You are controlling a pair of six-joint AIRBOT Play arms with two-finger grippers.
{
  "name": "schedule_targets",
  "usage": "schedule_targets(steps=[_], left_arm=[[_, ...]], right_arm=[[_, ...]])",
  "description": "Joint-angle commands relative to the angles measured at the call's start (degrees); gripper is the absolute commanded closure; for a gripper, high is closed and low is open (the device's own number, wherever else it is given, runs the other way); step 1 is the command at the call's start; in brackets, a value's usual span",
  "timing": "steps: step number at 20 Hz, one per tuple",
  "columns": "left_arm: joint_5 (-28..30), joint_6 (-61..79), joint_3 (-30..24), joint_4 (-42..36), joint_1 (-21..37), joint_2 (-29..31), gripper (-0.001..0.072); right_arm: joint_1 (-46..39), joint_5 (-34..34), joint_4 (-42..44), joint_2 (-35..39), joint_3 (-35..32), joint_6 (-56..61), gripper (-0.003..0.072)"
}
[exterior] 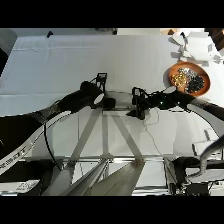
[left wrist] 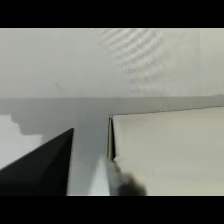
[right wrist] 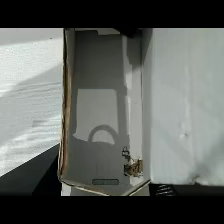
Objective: Fold the box and place the chain.
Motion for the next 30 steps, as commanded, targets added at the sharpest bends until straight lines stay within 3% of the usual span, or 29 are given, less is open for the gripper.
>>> schedule_targets(steps=[1,4,7,12,14,15,21,25,27,30], left_arm=[[-0.24,-2.62,0.07,0.22,-0.42,-0.61,0.0415],[-0.28,-2.62,0.07,0.0,-0.42,-0.61,0.0706],[-0.39,-2.75,0.07,-0.09,-0.42,-0.61,0.0705],[-0.66,-1.14,0.07,-1.27,-0.35,0.55,0.0635],[-0.85,1.03,0.07,-1.25,-0.35,2.32,0.0409],[-1.53,1.7,0.07,-1.29,-0.35,3.48,0.0368],[-8.57,9.53,0.04,-1.25,-0.31,10.73,0.0361],[-9.2,18.62,0.02,-3.76,2.4,16.09,0.0361],[-9.4,27.28,0.0,-9.33,5.38,18.16,0.0361],[-10.99,49.55,-1.11,-24.68,10.82,19.39,0.0361]], right_arm=[[0.0,-0.11,0.13,0.0,0.0,0.09,0.0283],[0.0,-0.11,0.13,0.0,0.0,0.09,0.0283],[0.0,-0.11,0.13,0.0,0.0,0.07,0.0283],[0.0,-0.11,0.13,0.0,0.0,0.07,0.0283],[0.0,-0.11,0.13,0.0,0.0,0.09,0.0283],[0.0,-0.11,0.13,0.0,0.0,0.09,0.0283],[0.0,-0.11,0.13,0.0,0.0,0.09,0.0283],[0.0,-0.11,0.13,0.0,0.0,0.09,0.0283],[0.0,-0.11,0.13,0.0,0.0,0.07,0.0283],[0.0,-0.11,0.13,0.0,0.0,0.09,0.0283]])
